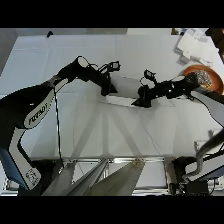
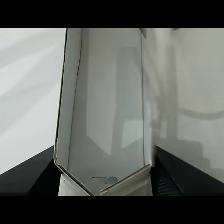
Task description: Fold the box and place the chain.
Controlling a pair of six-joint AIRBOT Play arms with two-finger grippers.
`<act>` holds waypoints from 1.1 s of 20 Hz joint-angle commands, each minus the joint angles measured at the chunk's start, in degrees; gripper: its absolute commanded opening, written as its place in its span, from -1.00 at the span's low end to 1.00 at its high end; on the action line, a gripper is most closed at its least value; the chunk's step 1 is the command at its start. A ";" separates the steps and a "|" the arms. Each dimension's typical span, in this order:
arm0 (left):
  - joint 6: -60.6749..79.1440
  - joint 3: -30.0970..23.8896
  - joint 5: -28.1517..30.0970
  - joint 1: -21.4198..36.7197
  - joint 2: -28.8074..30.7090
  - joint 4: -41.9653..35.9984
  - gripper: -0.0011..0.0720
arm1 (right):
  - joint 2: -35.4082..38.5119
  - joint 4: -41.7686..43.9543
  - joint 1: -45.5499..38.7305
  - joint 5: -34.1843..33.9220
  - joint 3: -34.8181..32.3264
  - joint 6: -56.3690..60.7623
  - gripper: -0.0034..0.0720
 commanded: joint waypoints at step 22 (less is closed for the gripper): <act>-3.02 0.04 -5.40 0.24 14.53 14.51 0.62 | -0.04 0.26 -0.04 -1.03 0.02 0.09 0.17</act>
